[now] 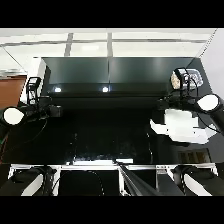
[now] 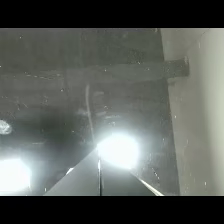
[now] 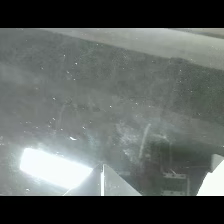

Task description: Fold the box and place the chain.

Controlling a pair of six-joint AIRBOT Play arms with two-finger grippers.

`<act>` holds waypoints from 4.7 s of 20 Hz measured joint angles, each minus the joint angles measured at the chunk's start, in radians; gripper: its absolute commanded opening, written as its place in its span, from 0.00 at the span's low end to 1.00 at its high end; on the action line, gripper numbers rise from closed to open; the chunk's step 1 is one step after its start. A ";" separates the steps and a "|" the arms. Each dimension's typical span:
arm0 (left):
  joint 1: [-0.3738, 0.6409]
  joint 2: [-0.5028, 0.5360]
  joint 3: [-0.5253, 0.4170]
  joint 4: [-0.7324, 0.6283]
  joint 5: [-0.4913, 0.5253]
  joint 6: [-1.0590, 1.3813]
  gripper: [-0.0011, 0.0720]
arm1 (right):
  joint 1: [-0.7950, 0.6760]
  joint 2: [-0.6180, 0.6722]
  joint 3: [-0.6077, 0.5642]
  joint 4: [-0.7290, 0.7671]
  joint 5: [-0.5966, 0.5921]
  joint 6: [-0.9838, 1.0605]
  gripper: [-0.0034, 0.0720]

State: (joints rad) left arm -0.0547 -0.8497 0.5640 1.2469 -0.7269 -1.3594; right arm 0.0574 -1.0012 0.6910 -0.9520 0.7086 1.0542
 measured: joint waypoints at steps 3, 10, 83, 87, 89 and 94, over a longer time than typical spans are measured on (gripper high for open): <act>0.000 -0.001 0.000 -0.008 0.022 -0.001 0.06 | 0.000 0.000 0.000 0.048 -0.024 0.000 0.90; -0.003 -0.023 0.000 -0.133 0.031 -0.003 0.98 | -0.245 -0.002 0.112 -0.127 0.034 0.192 0.99; -0.224 -0.620 0.367 -0.570 -0.590 0.912 0.05 | 0.076 0.150 -0.060 0.080 0.211 -0.175 0.95; -0.303 -0.559 0.301 -0.587 -0.378 1.144 0.06 | 0.106 0.149 -0.030 -0.006 0.221 -0.359 0.95; -0.335 -0.569 0.310 -0.589 -0.308 1.234 0.06 | 0.154 0.148 -0.053 -0.024 0.206 -0.484 0.95; -0.370 -0.634 0.387 -0.557 -0.270 1.324 0.06 | 0.285 0.104 -0.099 -0.040 0.192 -0.733 0.95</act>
State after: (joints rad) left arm -0.4244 -1.4837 0.9512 0.6899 -0.9966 -0.0353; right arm 0.3420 -0.8974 0.5922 -0.9916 0.9001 0.3210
